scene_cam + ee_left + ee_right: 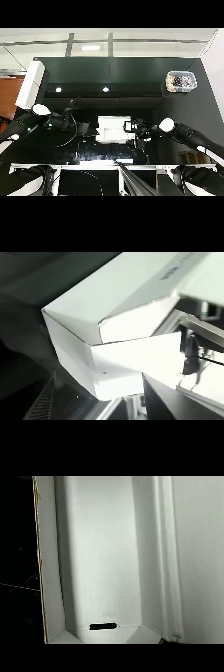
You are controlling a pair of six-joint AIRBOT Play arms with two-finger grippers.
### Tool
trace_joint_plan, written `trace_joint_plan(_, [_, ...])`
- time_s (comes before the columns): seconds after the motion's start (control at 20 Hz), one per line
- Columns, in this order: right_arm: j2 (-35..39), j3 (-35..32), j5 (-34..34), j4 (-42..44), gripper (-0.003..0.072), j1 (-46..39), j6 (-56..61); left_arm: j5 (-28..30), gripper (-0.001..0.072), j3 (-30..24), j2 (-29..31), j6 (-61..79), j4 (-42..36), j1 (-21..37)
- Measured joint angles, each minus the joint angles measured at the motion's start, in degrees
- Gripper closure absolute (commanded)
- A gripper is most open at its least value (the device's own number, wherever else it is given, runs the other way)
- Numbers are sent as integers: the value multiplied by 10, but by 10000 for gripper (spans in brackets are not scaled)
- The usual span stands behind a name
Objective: Fold the box and place the chain.
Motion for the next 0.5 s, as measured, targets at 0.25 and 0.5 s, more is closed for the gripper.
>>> trace_joint_plan(0.25, [0, 0, 0, 0, 253, 0, 0, 85, 118, 29, 0, -115, 78, -89])
trace_joint_plan(0.5, [0, 0, 0, 0, 253, 0, 0, 127, 118, 51, 0, -217, 152, -144])
